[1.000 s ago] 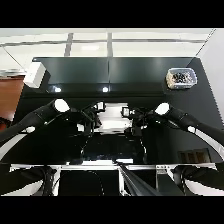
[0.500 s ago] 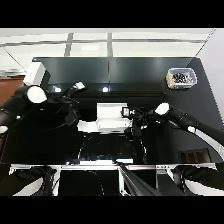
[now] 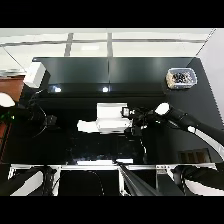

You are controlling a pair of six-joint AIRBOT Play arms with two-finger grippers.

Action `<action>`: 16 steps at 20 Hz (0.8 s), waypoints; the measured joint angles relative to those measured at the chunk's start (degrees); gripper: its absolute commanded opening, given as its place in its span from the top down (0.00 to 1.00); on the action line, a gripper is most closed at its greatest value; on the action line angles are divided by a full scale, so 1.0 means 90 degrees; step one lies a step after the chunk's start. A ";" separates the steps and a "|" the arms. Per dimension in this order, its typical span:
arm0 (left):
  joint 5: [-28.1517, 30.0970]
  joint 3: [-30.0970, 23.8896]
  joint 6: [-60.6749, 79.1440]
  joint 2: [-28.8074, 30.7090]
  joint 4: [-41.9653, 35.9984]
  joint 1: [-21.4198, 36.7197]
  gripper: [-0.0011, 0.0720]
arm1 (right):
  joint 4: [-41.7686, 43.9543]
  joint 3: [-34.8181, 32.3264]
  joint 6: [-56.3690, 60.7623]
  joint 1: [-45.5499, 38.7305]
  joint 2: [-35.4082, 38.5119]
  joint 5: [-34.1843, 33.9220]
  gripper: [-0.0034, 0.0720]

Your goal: Fold the box and place the chain.

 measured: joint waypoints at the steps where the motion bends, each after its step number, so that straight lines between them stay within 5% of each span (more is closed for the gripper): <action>1: 0.0107 -0.0238 -0.0056 0.0000 -0.0330 0.0185 0.95 | 0.0000 0.0000 0.0002 0.0000 0.0000 0.0000 0.81; 9: 0.0933 -0.1290 -0.0219 -0.0454 -0.1957 0.0401 0.95 | 0.0000 0.0000 0.0002 0.0000 0.0000 0.0000 0.81; 16: 0.1639 -0.1219 -0.0197 -0.1268 -0.2630 -0.0845 0.95 | -0.0002 0.0000 0.0002 0.0000 0.0000 0.0000 0.81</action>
